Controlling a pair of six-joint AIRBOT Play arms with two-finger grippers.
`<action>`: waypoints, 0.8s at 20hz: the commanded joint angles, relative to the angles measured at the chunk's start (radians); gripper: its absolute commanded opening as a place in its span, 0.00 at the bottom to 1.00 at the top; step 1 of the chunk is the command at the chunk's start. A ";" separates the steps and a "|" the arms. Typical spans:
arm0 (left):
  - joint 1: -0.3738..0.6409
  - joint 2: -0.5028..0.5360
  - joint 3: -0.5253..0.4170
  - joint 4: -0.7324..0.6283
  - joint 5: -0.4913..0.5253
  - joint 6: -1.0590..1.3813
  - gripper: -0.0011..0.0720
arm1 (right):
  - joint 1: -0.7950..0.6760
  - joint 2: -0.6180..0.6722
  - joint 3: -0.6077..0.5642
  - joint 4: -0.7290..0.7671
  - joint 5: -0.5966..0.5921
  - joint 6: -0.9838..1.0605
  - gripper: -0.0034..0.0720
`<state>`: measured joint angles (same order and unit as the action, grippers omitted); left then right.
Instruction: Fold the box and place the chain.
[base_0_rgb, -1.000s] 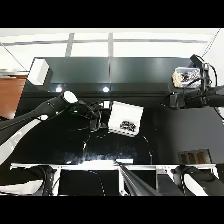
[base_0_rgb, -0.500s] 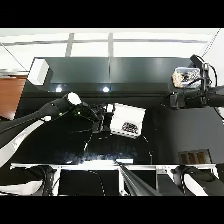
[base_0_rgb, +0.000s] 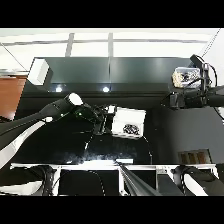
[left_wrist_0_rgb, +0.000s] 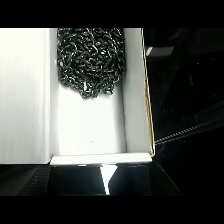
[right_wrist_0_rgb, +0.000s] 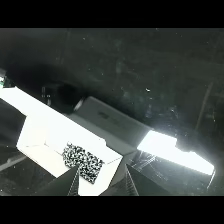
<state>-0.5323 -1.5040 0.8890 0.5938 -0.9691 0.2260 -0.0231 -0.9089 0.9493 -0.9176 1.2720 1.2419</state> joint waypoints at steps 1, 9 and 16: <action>-0.013 -0.003 -0.001 0.000 0.006 -0.021 0.93 | 0.001 0.000 0.001 0.000 -0.001 0.000 0.50; -0.014 -0.005 -0.001 0.012 0.020 -0.054 0.67 | 0.095 -0.072 -0.097 0.001 -0.187 0.007 1.00; -0.014 -0.005 -0.001 0.024 0.024 -0.054 0.67 | 0.280 -0.194 -0.090 0.001 -0.209 -0.507 0.99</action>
<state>-0.5465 -1.5078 0.8890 0.6098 -0.9497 0.1730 0.2077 -1.0763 0.8574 -0.9165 1.0435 0.9997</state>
